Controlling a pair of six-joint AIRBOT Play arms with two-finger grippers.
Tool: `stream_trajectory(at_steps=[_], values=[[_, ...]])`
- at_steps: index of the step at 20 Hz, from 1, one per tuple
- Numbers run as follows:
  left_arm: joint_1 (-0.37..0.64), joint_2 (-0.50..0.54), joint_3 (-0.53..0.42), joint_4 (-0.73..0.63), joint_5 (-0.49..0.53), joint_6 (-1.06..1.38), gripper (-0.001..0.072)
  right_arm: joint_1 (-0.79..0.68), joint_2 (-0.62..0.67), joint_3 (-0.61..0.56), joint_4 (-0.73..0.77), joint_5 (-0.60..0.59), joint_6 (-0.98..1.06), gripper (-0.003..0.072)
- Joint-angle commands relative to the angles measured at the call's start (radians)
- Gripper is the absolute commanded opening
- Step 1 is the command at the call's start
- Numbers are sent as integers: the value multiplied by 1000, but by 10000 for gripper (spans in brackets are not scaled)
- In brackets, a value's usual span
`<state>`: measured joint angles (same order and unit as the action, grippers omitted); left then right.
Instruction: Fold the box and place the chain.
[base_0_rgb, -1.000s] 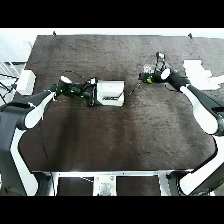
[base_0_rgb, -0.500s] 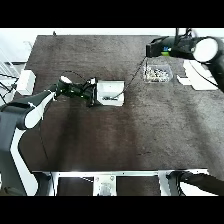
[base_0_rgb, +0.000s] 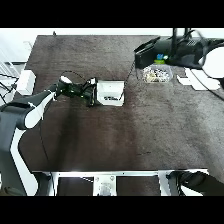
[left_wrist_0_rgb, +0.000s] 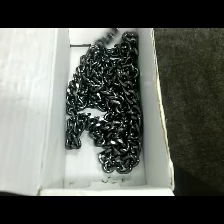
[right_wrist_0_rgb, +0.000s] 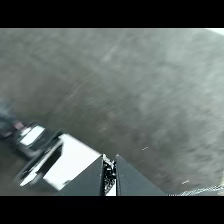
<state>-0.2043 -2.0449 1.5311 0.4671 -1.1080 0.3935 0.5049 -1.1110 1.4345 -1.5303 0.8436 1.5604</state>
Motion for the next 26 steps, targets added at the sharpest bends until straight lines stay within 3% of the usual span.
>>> stream_trajectory(at_steps=[1,6,13,17,22,26], values=[[1,0,0,0,0,0,476,57,5,-77,-13,-49,87,10],[1,0,0,0,0,0,476,63,-6,-170,-12,-188,158,10],[1,0,0,0,1,0,476,68,-31,-153,-5,-340,197,10],[1,0,0,0,1,0,476,80,-60,-153,3,-343,217,10],[1,0,0,0,1,0,477,79,-87,-148,2,-469,216,10],[1,0,0,0,1,0,476,79,-87,-107,-17,-484,216,10]])
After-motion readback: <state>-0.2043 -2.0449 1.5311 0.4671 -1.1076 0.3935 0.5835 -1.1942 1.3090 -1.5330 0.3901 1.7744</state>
